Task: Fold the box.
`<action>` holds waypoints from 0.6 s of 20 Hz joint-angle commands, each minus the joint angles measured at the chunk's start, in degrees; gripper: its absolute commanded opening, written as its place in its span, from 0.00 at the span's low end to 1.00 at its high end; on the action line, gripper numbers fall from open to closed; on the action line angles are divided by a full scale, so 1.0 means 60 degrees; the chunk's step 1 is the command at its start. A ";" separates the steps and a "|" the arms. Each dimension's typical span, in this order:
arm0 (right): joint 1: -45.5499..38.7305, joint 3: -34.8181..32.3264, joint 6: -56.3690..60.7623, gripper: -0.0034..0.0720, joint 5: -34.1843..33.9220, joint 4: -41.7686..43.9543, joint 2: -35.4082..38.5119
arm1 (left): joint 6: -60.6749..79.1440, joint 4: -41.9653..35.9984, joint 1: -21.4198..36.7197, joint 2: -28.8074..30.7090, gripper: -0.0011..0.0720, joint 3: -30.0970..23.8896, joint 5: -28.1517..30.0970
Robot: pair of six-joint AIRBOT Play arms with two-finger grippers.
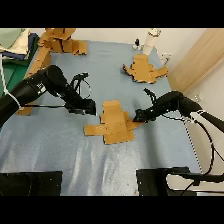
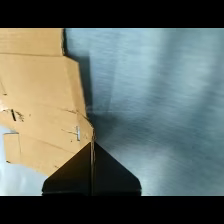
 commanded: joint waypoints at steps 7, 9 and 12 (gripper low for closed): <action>0.2142 -0.1727 -0.2218 0.05 0.1759 0.1756 0.1359 | 0.2605 -0.2029 0.1705 -0.1738 0.90 -0.0663 -0.0812; 0.2466 -0.2437 -0.2218 0.05 0.2670 0.1763 0.2025 | 0.2718 -0.2040 0.1858 -0.1894 0.90 -0.1151 -0.0725; 0.2637 -0.3031 -0.2218 0.04 0.3089 0.1865 0.2594 | 0.2841 -0.2040 0.1993 -0.1898 0.90 -0.1537 -0.0306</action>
